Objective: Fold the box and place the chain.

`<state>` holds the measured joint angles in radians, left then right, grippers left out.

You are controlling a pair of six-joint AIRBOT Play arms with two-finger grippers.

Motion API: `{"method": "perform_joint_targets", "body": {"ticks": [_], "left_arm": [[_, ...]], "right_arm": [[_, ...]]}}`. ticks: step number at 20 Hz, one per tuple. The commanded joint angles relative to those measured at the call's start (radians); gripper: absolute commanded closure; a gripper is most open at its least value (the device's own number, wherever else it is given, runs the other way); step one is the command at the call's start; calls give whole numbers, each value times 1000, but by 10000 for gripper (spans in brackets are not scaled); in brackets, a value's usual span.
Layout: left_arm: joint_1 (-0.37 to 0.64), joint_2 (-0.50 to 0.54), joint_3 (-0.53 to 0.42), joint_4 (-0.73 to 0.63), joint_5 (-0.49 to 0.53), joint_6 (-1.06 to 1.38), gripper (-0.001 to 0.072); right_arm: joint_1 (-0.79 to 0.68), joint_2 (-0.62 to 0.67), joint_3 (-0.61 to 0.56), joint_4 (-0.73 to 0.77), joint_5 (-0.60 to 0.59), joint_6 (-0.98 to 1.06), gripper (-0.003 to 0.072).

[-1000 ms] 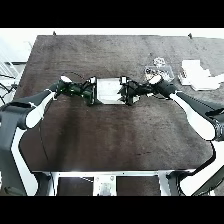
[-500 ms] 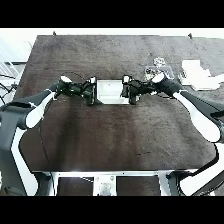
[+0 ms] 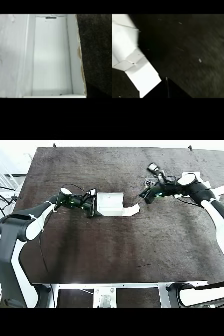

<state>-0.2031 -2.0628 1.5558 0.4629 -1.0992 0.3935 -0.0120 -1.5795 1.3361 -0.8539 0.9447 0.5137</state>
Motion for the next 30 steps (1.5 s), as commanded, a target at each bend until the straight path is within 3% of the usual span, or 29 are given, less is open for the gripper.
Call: {"method": "perform_joint_targets", "body": {"ticks": [1,5,10,15,22,24,30], "left_arm": [[0,-1,0,0,0,0,245],[0,-1,0,1,0,0,245],[0,-1,0,0,0,0,245],[0,-1,0,1,0,0,245],[0,-1,0,1,0,0,245],[0,-1,0,1,0,0,245],[0,-1,0,0,0,0,245]], "right_arm": [[-91,7,-25,7,-1,338,678],[-93,-73,-95,7,9,468,678],[-31,-178,-97,87,62,526,678],[73,-196,-95,158,58,530,678],[104,-143,-42,178,79,531,668],[104,-135,-41,194,80,534,415],[127,-134,-40,239,92,534,375]]}}
